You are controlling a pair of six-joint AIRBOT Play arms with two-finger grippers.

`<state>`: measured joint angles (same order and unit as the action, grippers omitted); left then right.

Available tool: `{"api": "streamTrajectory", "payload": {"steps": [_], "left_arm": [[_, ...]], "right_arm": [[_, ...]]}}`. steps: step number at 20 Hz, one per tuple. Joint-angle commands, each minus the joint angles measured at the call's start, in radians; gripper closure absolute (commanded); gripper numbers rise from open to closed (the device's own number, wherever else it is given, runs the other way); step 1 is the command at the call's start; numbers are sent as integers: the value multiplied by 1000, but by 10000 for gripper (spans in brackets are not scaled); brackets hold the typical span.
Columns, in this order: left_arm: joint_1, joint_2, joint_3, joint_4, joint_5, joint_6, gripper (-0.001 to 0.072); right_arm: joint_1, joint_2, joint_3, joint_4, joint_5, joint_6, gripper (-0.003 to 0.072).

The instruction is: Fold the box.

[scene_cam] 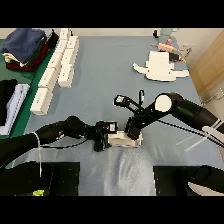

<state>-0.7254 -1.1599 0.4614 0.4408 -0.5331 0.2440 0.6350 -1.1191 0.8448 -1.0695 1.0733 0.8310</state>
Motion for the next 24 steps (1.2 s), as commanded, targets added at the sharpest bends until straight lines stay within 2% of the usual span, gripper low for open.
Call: {"api": "streamTrajectory", "payload": {"steps": [1, 5, 9, 15, 17, 24], "left_arm": [[0, 0, 1, 1, 1, 2, 189], [0, 0, 1, 0, 1, 2, 189], [0, 0, 1, 0, 1, 2, 189], [0, 0, 1, 0, 1, 2, 189], [0, 0, 1, 0, 1, 2, 189], [0, 0, 1, 1, 1, 2, 189]], "right_arm": [[10, 74, 0, -40, -10, -3, 683], [8, 131, 0, -67, 32, 11, 683], [22, 161, -3, -5, 89, -4, 682], [91, 163, -95, 0, 41, -76, 682], [114, 163, -121, -40, 16, -82, 682], [127, 165, -127, -147, -45, -92, 682]]}}
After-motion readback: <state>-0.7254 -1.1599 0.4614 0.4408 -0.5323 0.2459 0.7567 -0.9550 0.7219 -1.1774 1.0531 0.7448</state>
